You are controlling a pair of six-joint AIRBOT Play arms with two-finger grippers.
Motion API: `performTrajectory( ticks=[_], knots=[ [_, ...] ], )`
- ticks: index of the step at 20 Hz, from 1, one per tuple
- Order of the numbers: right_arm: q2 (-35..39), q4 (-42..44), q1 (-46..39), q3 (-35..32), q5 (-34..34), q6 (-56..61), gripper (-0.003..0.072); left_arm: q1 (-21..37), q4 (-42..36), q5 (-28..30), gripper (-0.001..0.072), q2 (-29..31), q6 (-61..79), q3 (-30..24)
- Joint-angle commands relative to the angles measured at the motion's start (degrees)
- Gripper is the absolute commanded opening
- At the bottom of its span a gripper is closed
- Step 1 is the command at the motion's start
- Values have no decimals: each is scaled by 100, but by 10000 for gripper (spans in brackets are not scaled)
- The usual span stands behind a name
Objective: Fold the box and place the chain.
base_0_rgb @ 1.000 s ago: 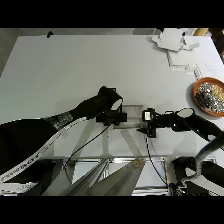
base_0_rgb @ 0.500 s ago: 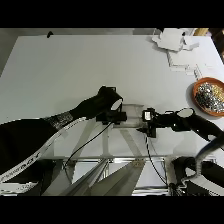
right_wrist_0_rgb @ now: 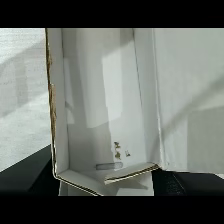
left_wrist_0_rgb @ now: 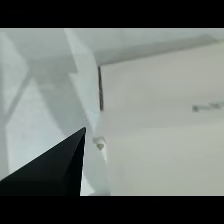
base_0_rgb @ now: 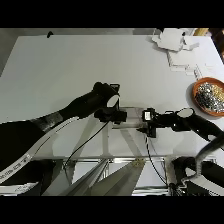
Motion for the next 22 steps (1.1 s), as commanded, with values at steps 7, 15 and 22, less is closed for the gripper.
performTrajectory(
  ticks=[7,15,22],
  knots=[
    [0,0,0,2,2,2,437,1200,-348,-719,633,1818,3073,-216],
    [0,2,0,2,4,4,437,3351,-2092,1034,694,2227,10074,-2146],
    [0,0,0,2,2,4,437,3064,-3812,1600,692,1628,14659,-3112]
  ],
)
